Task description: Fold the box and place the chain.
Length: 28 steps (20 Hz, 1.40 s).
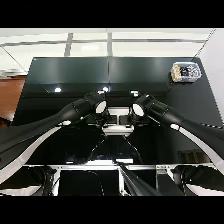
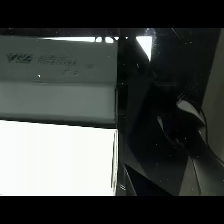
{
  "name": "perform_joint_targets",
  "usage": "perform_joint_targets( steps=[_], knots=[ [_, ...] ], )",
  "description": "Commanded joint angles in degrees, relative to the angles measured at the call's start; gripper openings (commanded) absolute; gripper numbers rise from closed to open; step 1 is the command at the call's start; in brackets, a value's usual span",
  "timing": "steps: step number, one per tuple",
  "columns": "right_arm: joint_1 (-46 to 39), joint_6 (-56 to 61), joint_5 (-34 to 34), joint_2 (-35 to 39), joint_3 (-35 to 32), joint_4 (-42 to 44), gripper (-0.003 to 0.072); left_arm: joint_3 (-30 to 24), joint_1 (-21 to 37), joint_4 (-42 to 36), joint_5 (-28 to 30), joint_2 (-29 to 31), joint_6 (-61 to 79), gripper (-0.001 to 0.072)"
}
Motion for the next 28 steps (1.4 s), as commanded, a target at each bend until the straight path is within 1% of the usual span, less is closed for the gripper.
perform_joint_targets(
  steps=[1, 3, 4, 5, 6, 9, 12, 13, 14, 15, 17, 19, 20, 21, 22, 24, 25, 26, 27, 28],
  knots=[
    [0.07, -0.09, 1.4, -0.13, -0.42, -0.68, 0.0308, 0.0, 0.04, -0.04, 0.02, 0.04, -0.02, 0.0024],
    [0.07, -0.09, 1.27, -0.22, -0.74, -0.61, 0.03, 0.0, 0.04, -0.04, 0.04, 0.04, -0.02, 0.0025],
    [0.09, -0.28, 0.96, -0.22, -0.74, -0.48, 0.0162, 0.0, 0.04, -0.04, 0.04, 0.04, -0.02, 0.0025],
    [0.09, -0.28, 0.81, -0.22, -0.74, -0.5, 0.0123, 0.0, 0.04, -0.04, 0.04, 0.04, -0.02, 0.0025],
    [0.09, -0.5, 0.63, -0.22, -0.74, -0.52, 0.0023, 0.02, 0.04, -0.04, 0.07, 0.04, -0.02, 0.0024],
    [0.07, -0.68, -0.44, -0.22, -0.72, -0.57, 0.0012, 0.0, 0.04, -0.04, 0.02, 0.04, -0.02, 0.0024],
    [0.0, -0.68, -0.42, -0.07, -0.63, -0.46, 0.002, 0.0, 0.04, -0.04, 0.04, 0.04, -0.02, 0.0025],
    [-0.26, -0.74, 0.24, 0.5, -0.17, -0.48, 0.0209, 0.0, 0.04, -0.04, 0.0, 0.04, -0.02, 0.0024],
    [-0.66, -1.81, 1.88, 1.44, 0.31, -0.74, 0.0432, 0.0, 0.04, -0.04, -0.04, 0.04, -0.02, 0.0025],
    [-1.16, -3.85, 3.63, 3.08, 0.61, -0.96, 0.046, 0.0, 0.04, -0.04, 0.02, 0.04, -0.02, 0.0025],
    [-2.16, -7.93, 5.86, 8.35, 0.63, -0.94, 0.046, 0.02, 0.04, -0.04, 0.07, 0.04, -0.02, 0.0025],
    [-3.04, -10.43, 6.14, 16.13, 0.63, -2.25, 0.046, 0.02, 0.04, -0.04, 0.04, 0.04, -0.02, 0.0024],
    [-3.74, -10.43, 5.62, 20.13, 0.63, -4.66, 0.046, 0.02, 0.04, -0.04, 0.04, 0.04, -0.02, 0.0025],
    [-4.66, -10.4, 4.83, 24.13, 0.61, -9.4, 0.046, 0.02, 0.04, -0.07, 0.02, 0.04, -0.02, 0.0025],
    [-5.68, -10.38, 3.93, 27.23, 0.57, -17.35, 0.0459, 0.0, 0.04, -0.09, 0.0, 0.04, -0.02, 0.0024],
    [-8.2, -8.28, 3.48, 29.24, 0.37, -36.48, 0.0457, 0.02, 0.04, -0.09, 0.02, 0.04, -0.02, 0.0024],
    [-10.88, -6.45, 1.49, 28.96, -0.52, -43.87, 0.0458, 0.02, 0.04, -0.07, 0.02, 0.04, -0.02, 0.0025],
    [-14.69, -5.86, -2.75, 28.28, -1.84, -46.49, 0.05, 0.02, 0.04, -0.07, 0.02, 0.04, -0.02, 0.0025],
    [-20.2, -5.88, -8.11, 26.53, -3.02, -44.74, 0.072, 0.0, 0.04, -0.09, 0.04, 0.04, -0.02, 0.0024],
    [-26.23, -5.86, -12.76, 23.41, -3.37, -39.5, 0.072, 0.02, 0.04, -0.09, 0.07, 0.04, -0.02, 0.0025]
  ],
)
